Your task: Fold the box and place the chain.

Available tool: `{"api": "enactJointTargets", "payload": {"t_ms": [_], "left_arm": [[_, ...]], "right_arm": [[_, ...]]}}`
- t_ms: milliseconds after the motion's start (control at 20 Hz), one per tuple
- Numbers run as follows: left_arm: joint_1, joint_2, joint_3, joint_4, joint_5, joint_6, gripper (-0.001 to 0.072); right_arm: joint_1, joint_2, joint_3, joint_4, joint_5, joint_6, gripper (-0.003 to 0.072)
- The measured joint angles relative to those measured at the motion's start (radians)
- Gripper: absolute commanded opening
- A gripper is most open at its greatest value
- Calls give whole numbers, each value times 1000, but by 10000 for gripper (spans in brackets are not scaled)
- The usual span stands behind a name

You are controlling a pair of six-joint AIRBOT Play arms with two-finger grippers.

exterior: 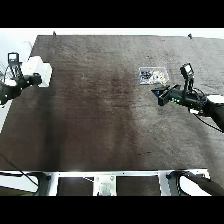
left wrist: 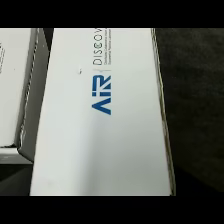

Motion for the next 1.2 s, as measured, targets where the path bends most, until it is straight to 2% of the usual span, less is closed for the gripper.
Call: {"api": "enactJointTargets", "payload": {"t_ms": [450, 1150, 1200], "left_arm": [[-36, -64, 79, -10, -1, 21, 15], [-42, -110, 93, -41, 37, 31, 27], [-42, -112, 93, -41, 37, 31, 248]], "right_arm": [[1, 0, 0, 10, 0, 0, 11], [1, 0, 0, 19, 0, 0, 12], [1, 0, 0, 21, 0, 0, 14]]}}
